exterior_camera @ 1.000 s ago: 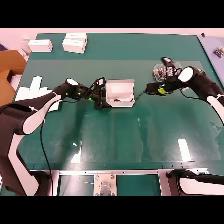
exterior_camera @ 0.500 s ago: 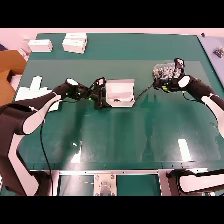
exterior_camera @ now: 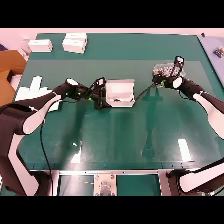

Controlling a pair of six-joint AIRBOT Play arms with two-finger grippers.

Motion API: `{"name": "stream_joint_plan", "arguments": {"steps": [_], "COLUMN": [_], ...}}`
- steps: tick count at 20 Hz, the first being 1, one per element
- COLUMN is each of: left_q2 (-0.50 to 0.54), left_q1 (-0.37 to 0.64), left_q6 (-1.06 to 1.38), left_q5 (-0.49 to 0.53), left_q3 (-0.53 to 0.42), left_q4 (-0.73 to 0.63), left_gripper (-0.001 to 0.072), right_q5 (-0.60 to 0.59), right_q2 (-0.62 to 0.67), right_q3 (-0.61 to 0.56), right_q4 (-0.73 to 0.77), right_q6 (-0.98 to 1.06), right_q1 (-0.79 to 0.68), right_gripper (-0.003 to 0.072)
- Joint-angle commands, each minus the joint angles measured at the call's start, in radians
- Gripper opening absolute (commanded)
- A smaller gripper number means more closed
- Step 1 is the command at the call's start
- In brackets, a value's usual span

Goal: Fold the box and place the chain.

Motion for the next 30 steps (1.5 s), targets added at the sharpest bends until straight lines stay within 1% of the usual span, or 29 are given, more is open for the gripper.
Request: {"name": "stream_joint_plan", "arguments": {"steps": [1,3,4,5,6,7,10,13,19,23,27,30], "left_q2": [0.0,0.0,0.0,0.0,0.0,0.0,0.0,0.0,0.0,0.0,0.0,0.0], "left_q1": [0.0,0.0,0.0,0.0,0.0,0.0,0.0,0.0,0.0,0.0,0.0,0.0], "left_q6": [0.0,0.0,0.0,0.0,0.0,0.0,0.0,0.0,0.0,0.0,0.0,0.0], "left_q5": [0.0,0.0,0.0,0.0,0.0,0.0,0.0,0.0,0.0,0.0,0.0,0.0], "left_q3": [0.0,0.0,0.0,0.0,0.0,0.0,0.0,0.0,0.0,0.0,0.0,0.0], "left_q4": [0.0,0.0,0.0,0.0,0.0,0.0,0.0,0.0,0.0,0.0,0.0,0.0], "left_gripper": [0.0525,0.0525,0.0525,0.0525,0.0525,0.0525,0.0525,0.0525,0.0525,0.0525,0.0525,0.0525], "right_q5": [-0.01,0.013,0.023,0.03,0.031,0.031,0.031,0.032,0.137,0.144,0.143,0.145], "right_q2": [-0.052,-0.06,-0.063,-0.063,-0.063,-0.063,-0.056,0.023,0.329,0.526,0.669,0.734], "right_q3": [0.058,0.056,0.055,0.055,0.055,0.055,0.065,0.077,0.089,0.091,0.095,0.115], "right_q4": [0.008,0.008,0.008,0.008,0.005,0.005,0.005,0.005,-0.004,-0.008,-0.01,-0.01], "right_q6": [-0.002,-0.002,-0.002,-0.002,-0.01,-0.013,-0.013,-0.047,-0.11,-0.171,-0.193,-0.197], "right_q1": [0.021,0.023,0.023,0.02,0.019,0.018,0.018,0.041,0.095,0.163,0.244,0.338], "right_gripper": [0.0386,0.0341,0.0306,0.0234,0.0104,0.0014,0.001,0.0009,0.0009,0.0008,0.0008,0.0008]}}
